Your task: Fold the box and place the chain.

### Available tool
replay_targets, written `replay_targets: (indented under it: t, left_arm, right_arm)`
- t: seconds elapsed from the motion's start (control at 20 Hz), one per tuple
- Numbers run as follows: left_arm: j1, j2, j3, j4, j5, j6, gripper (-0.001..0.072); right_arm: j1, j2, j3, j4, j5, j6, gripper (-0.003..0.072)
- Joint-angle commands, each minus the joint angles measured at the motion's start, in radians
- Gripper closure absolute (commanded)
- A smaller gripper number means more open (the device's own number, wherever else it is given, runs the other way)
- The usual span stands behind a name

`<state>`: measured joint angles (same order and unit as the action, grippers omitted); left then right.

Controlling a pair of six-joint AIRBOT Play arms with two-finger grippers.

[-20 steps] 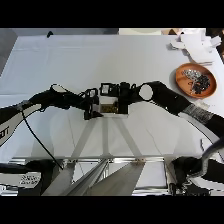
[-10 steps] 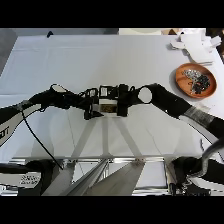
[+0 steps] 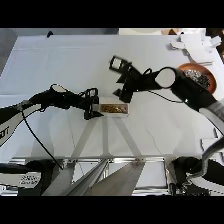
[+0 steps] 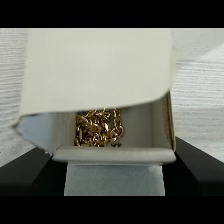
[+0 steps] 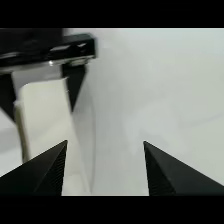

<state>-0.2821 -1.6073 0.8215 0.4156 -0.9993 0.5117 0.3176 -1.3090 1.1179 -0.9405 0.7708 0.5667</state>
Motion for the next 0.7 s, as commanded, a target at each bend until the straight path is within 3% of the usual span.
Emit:
replay_targets:
  t: [0.0,0.35,0.65]
  left_arm:
    - [0.0,0.001,0.0,0.0,0.0,0.0,0.0453]
    - [0.0,0.001,0.0,0.0,0.0,0.0,0.0453]
    - [0.0,0.001,0.0,0.0,0.0,0.0,0.0453]
  right_arm:
    - [-0.107,-0.097,0.086,0.146,0.105,0.171,0.026]
    - [-0.128,-0.304,0.093,0.264,0.423,0.139,0.0247]
    - [-0.058,-0.293,0.093,0.164,0.428,-0.01,0.0251]
